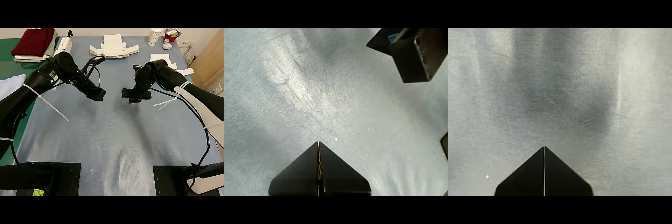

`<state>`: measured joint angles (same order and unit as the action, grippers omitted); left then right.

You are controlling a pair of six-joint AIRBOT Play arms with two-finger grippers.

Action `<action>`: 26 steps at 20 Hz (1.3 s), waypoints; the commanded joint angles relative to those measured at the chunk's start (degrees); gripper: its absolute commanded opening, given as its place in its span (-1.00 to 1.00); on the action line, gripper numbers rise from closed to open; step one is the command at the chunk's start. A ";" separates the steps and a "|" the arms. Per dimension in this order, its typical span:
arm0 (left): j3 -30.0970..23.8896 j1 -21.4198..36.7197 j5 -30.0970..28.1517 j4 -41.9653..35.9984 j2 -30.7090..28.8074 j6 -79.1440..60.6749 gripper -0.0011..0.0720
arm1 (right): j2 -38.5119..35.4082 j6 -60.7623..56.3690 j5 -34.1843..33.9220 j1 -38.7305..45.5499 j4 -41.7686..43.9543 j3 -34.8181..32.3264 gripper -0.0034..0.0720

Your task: Fold the box.

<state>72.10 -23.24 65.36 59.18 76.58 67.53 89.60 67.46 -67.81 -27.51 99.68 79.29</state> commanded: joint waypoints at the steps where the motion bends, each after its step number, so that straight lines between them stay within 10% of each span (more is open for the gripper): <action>1: -0.02 0.02 0.00 0.00 0.00 -0.02 -0.94 | 0.04 -0.11 0.04 0.04 -0.68 0.04 -0.88; 3: -0.02 0.00 0.00 0.00 0.00 -0.02 -0.94 | 0.02 -0.09 0.04 0.07 -0.68 0.04 -0.87; 5: -0.02 0.00 0.00 0.00 0.00 -0.02 -0.93 | -0.04 0.07 0.02 0.81 -0.72 0.09 -0.31; 11: -0.02 0.00 -0.02 0.00 0.02 -0.02 -0.93 | 1.90 7.10 -3.21 16.76 -1.92 9.66 -0.26; 13: -0.02 0.00 0.00 0.00 0.00 -0.02 -0.93 | 5.11 10.71 -4.37 25.70 -1.68 16.55 0.31; 20: -0.02 0.00 0.00 0.00 0.00 -0.02 -0.93 | 24.02 13.64 -4.20 47.39 8.04 38.05 0.29; 26: -0.02 0.02 -0.02 0.00 0.00 -0.02 -0.93 | 30.53 18.23 -0.07 49.05 15.37 38.49 0.17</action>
<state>72.10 -23.24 65.36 59.18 76.58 67.53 116.88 82.87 -69.49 20.21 109.67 116.68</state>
